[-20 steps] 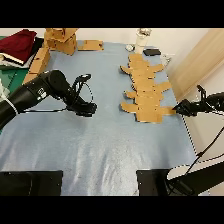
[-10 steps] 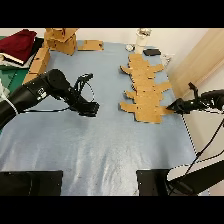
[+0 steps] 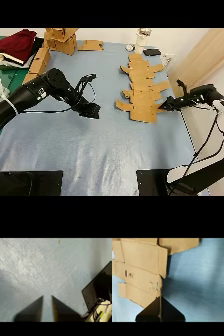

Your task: Fold the box.

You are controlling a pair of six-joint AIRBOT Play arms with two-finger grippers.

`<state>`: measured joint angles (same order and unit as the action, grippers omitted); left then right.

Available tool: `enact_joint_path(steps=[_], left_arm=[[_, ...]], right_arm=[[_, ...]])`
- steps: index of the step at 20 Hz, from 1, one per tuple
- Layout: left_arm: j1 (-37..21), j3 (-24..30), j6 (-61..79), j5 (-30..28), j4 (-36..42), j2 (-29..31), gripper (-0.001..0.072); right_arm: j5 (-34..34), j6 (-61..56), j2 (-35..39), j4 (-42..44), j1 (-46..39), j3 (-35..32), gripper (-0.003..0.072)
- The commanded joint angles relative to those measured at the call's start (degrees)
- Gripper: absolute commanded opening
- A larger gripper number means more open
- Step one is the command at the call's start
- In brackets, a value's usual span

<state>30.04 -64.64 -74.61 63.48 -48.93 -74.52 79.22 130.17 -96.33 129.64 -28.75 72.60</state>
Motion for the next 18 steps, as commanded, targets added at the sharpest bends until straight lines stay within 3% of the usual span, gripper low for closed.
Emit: enact_joint_path(steps=[1,10,13,16,18], left_arm=[[-0.22,0.00,3.26,0.17,1.33,-0.02,0.0495],[-5.40,0.09,7.89,8.24,1.18,-0.02,0.0496],[-7.96,0.09,9.53,8.50,1.46,-0.02,0.0496],[-8.87,0.09,10.60,8.55,1.46,-0.02,0.0496],[-8.94,0.09,11.54,9.01,1.49,-0.02,0.0496]], right_arm=[[1.38,-2.51,1.53,1.14,5.42,-2.19,0.0001],[-11.26,-11.32,25.51,2.19,13.11,-22.29,0.0001],[-23.30,-15.45,34.21,2.14,15.37,-28.11,0.0001],[-35.17,-17.94,38.60,2.01,20.98,-30.36,0.0001],[-33.42,-19.21,38.25,1.36,24.28,-30.32,0.0001]])
